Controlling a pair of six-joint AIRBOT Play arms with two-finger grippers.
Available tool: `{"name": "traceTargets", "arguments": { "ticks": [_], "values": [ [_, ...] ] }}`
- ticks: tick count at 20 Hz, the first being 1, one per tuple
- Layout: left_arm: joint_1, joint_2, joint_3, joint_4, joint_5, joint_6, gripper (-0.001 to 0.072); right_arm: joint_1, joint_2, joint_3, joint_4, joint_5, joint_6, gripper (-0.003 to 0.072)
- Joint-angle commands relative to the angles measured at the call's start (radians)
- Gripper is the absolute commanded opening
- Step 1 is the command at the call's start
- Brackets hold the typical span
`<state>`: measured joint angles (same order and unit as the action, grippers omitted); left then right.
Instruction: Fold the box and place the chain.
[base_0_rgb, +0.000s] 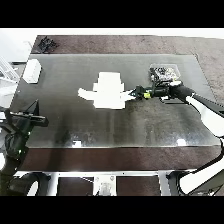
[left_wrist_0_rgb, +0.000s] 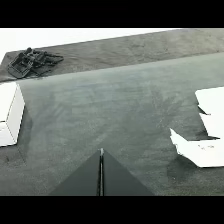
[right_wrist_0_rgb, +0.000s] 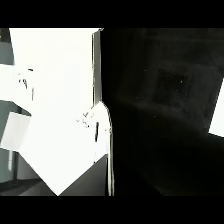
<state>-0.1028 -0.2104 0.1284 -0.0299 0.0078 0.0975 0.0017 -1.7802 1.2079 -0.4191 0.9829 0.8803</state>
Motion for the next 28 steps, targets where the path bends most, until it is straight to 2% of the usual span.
{"name": "traceTargets", "arguments": {
  "ticks": [1, 6, 7, 9, 11, 15, 18, 21, 25, 28],
  "values": [
    [0.0, 0.001, 0.001, 0.0, -0.011, -0.002, 0.0021, 0.003, 0.0, 0.001, -0.057, -0.013, 0.006, 0.0002],
    [0.0, 0.001, 0.001, 0.0, -0.039, -0.002, 0.0022, 0.002, 0.0, 0.038, -0.122, 0.016, 0.007, 0.0003],
    [0.0, 0.001, 0.001, 0.0, -0.051, 0.002, 0.0066, 0.002, 0.0, 0.053, -0.126, 0.023, 0.007, 0.0002],
    [0.0, 0.001, 0.001, 0.0, -0.058, 0.0, 0.0631, 0.002, 0.0, 0.068, -0.125, 0.032, 0.027, 0.0002],
    [0.0, 0.001, 0.001, 0.0, -0.056, 0.001, 0.0485, 0.003, -0.001, 0.067, -0.126, 0.032, 0.029, 0.0003],
    [0.0, 0.0, 0.001, 0.0, -0.056, 0.002, 0.0488, 0.003, 0.0, 0.068, -0.124, 0.041, 0.036, 0.0003],
    [0.0, -0.075, 0.024, 0.0, -0.055, 0.001, 0.0488, 0.003, 0.0, 0.068, -0.124, 0.058, 0.035, 0.0002],
    [0.0, -0.254, 0.12, 0.0, -0.112, 0.005, 0.0488, 0.006, 0.0, 0.068, -0.124, 0.058, 0.035, 0.0003],
    [0.0, -0.562, 0.316, 0.0, -0.197, 0.035, 0.0488, 0.013, 0.008, 0.067, -0.124, 0.029, 0.027, 0.0002],
    [0.0, -0.776, 0.465, 0.0, -0.318, 0.035, 0.0488, 0.025, 0.018, 0.067, -0.124, 0.011, 0.025, 0.0002]
  ]
}}
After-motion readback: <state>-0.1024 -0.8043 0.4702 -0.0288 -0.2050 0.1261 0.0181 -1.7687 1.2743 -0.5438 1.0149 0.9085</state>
